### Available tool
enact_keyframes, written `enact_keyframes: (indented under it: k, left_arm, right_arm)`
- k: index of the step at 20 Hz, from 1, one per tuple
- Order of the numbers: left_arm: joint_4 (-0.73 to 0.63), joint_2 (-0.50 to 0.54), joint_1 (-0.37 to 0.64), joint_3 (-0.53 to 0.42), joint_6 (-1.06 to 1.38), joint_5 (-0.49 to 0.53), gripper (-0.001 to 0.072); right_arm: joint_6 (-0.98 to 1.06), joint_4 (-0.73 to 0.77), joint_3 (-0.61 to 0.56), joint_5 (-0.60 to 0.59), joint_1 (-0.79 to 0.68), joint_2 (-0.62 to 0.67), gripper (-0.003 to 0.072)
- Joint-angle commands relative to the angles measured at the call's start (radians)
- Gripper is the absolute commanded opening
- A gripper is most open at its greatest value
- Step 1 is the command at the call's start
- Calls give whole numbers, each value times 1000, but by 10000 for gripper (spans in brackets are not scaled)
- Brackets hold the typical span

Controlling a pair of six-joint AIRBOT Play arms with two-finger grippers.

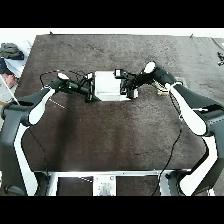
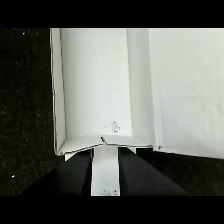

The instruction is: Fold the box and place the chain.

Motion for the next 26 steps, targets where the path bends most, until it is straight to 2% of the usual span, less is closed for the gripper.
enact_keyframes:
  k: [1, 10, 18, 19, 20, 22, 23, 26]
  left_arm:
    - [0, 0, 0, 0, 0, 0, 307]
    - [0, 0, 0, 0, 0, 0, 307]
    - [0, 0, 0, 0, 0, 0, 307]
    - [0, 0, 0, 0, 0, 0, 307]
    - [0, 0, 0, 0, 0, 0, 307]
    - [0, 0, 0, 0, 0, 0, 307]
    - [0, 0, 0, 0, 0, 0, 307]
    - [0, 0, 0, 0, 0, 0, 307]
  right_arm:
    - [-29, 43, 0, 4, 3, -16, 211]
    - [-75, 117, 0, -21, 6, -44, 211]
    - [-92, 120, 0, -25, 9, -47, 213]
    - [-92, 120, 0, -25, 9, -48, 271]
    - [-92, 120, 0, -26, 9, -48, 419]
    - [-92, 119, 0, -27, 8, -48, 444]
    - [-92, 118, 0, -27, 8, -48, 585]
    - [-92, 116, 0, -28, 8, -48, 580]
